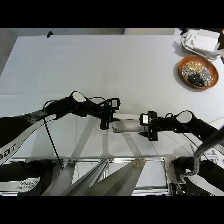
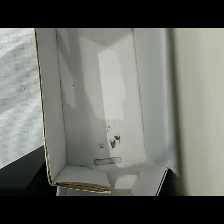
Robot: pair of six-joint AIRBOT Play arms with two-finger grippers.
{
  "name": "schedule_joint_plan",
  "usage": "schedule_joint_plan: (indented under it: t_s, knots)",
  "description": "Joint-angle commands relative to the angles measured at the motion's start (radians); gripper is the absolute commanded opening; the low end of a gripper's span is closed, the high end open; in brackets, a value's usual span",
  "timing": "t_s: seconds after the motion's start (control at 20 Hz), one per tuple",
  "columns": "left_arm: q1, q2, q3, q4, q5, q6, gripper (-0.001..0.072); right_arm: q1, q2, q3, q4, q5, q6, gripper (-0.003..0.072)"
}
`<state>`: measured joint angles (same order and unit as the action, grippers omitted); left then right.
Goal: Fold the box and place the chain.
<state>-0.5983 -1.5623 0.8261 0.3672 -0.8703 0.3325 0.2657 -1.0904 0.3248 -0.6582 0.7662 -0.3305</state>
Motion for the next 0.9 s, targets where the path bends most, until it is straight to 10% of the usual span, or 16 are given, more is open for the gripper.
schedule_joint_plan:
  t_s: [0.0,0.1,0.25,0.85]
  knots:
    - [-0.001,-0.001,0.001,0.0,-0.026,0.0,0.0011,0.0,0.0,-0.001,0.0,0.001,0.0,0.0412]
    - [0.0,0.001,0.001,0.001,-0.032,-0.015,0.0049,0.0,0.0,-0.001,0.0,0.001,0.0,0.0412]
    - [0.007,0.004,0.001,0.0,-0.037,-0.048,0.0489,0.0,0.0,-0.001,0.0,0.001,0.0,0.0412]
    - [0.188,0.256,0.001,0.299,-0.194,-0.237,0.0689,0.0,0.0,-0.001,0.0,0.001,0.0,0.0412]
